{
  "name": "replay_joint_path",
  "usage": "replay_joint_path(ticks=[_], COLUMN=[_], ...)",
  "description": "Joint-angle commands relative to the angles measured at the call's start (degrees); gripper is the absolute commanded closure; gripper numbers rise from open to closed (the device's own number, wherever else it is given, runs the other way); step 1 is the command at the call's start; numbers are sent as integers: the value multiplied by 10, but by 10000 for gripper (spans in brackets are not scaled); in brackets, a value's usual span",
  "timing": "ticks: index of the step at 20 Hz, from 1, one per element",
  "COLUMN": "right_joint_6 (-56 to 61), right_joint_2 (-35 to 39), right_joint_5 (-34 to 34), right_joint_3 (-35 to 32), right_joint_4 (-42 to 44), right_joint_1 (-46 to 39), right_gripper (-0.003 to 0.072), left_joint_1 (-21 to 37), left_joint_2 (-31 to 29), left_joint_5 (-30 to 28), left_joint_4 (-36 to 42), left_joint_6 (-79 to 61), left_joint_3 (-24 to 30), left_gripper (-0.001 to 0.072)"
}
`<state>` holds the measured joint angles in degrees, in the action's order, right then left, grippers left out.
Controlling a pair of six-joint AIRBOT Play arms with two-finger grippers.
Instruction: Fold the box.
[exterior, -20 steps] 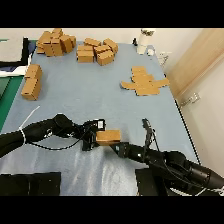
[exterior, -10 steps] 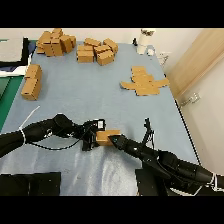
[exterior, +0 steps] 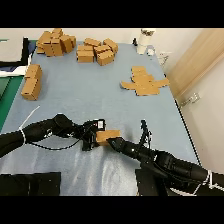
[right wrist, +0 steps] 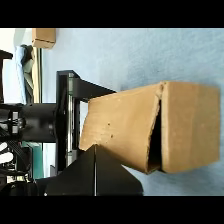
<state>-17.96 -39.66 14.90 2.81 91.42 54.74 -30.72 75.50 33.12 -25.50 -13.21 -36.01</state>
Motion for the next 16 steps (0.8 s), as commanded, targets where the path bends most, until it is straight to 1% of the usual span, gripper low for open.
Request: replay_joint_path(ticks=[1, 13, 16], right_joint_6=[6, 6, 17], right_joint_2=[-19, -36, -36], right_joint_5=[12, 10, -4], right_joint_3=[0, 0, 0], right_joint_4=[-6, -6, -5], right_joint_1=[0, 0, 0], right_gripper=[685, 684, 684], left_joint_1=[0, 0, 0], left_joint_2=[0, 0, 0], left_joint_5=[0, 0, 0], left_joint_4=[0, 0, 0], left_joint_6=[0, 0, 0], left_joint_3=[-1, 0, 0], left_gripper=[189, 189, 189])
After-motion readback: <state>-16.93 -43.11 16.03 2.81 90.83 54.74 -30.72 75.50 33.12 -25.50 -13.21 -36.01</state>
